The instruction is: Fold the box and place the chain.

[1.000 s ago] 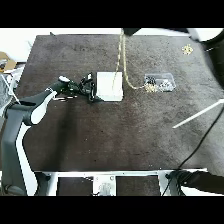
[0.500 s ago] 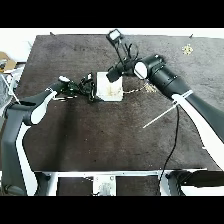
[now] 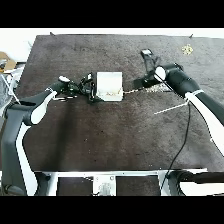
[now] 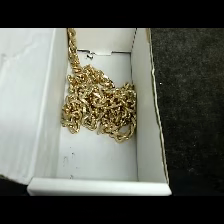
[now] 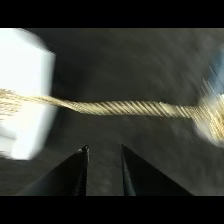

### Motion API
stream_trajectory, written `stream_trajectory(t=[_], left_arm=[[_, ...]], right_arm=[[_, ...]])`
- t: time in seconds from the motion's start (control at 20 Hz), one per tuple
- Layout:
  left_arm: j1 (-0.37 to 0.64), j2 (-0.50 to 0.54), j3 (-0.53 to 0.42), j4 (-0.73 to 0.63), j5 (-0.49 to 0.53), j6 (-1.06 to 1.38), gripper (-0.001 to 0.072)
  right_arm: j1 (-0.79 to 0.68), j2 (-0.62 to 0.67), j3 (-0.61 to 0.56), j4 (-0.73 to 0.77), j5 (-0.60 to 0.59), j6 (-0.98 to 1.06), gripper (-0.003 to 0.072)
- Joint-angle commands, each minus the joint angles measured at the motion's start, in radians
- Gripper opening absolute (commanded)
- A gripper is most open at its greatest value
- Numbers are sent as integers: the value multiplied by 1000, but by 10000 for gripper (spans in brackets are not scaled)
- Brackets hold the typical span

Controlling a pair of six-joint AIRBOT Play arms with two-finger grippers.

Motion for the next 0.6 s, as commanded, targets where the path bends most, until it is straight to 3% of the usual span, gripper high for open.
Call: stream_trajectory(t=[0.0,0.1,0.2,0.25,0.3,0.55], left_arm=[[0,0,0,0,0,0,459],[0,0,0,0,0,0,459],[0,0,0,0,0,0,459],[0,0,0,0,0,0,459],[0,0,0,0,0,0,459],[0,0,0,0,0,0,459]], right_arm=[[-124,7,-180,171,-232,58,246],[-151,6,-279,293,-446,58,247],[-150,2,-327,373,-567,57,248],[-149,-12,-326,393,-588,58,257],[-148,-27,-325,420,-615,57,342],[-144,-100,-322,496,-722,57,315]])
